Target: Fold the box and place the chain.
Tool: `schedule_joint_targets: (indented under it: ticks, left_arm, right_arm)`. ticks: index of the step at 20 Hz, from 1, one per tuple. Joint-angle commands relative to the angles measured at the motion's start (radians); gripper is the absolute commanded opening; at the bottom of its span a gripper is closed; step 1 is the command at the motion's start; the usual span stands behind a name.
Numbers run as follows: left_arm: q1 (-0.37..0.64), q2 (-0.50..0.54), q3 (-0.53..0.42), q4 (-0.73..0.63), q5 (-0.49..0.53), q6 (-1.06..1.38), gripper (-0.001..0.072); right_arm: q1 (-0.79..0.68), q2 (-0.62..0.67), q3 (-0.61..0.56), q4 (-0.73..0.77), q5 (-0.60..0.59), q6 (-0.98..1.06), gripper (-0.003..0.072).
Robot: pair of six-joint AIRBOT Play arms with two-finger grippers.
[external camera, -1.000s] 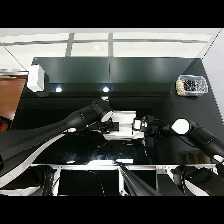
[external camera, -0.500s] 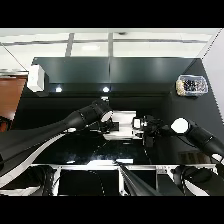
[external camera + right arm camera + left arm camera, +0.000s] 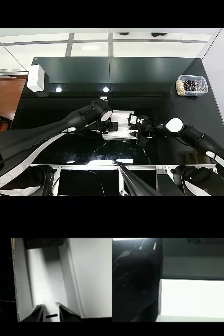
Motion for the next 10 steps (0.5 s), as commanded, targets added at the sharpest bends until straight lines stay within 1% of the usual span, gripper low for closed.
schedule_joint_targets:
  ticks: [1,3,4,5,6,7,8,9,10]
  left_arm:
    - [0.001,0.0,0.001,0.0,0.002,-0.001,0.0029]
    - [0.001,0.0,0.001,0.0,0.003,-0.001,0.0029]
    - [0.001,-0.001,0.001,0.0,0.003,-0.001,0.0029]
    - [0.001,-0.001,0.001,0.0,0.005,-0.001,0.0029]
    - [0.001,-0.001,0.001,0.0,0.006,-0.001,0.0029]
    - [0.001,-0.001,0.001,0.0,0.007,-0.001,0.0029]
    - [0.001,-0.001,0.001,0.0,0.007,-0.001,0.0029]
    - [0.001,-0.001,0.001,0.0,0.008,-0.001,0.0029]
    - [0.001,-0.001,0.001,0.0,0.008,-0.001,0.0029]
  right_arm:
    - [0.012,-0.01,-0.001,0.015,-0.076,0.0,0.0224]
    - [0.012,-0.01,-0.001,0.012,-0.08,0.0,0.0224]
    - [0.012,-0.01,-0.001,0.013,-0.08,0.0,0.0239]
    - [0.012,-0.01,-0.001,0.015,-0.079,0.0,0.0422]
    - [0.012,-0.01,-0.001,0.014,-0.07,0.0,0.044]
    - [0.012,-0.01,-0.001,0.011,-0.063,0.0,0.041]
    - [0.012,-0.01,-0.001,0.012,-0.06,0.001,0.0409]
    - [0.012,-0.01,-0.001,0.013,-0.06,0.004,0.0414]
    - [0.012,-0.01,-0.001,0.016,-0.06,0.011,0.0436]
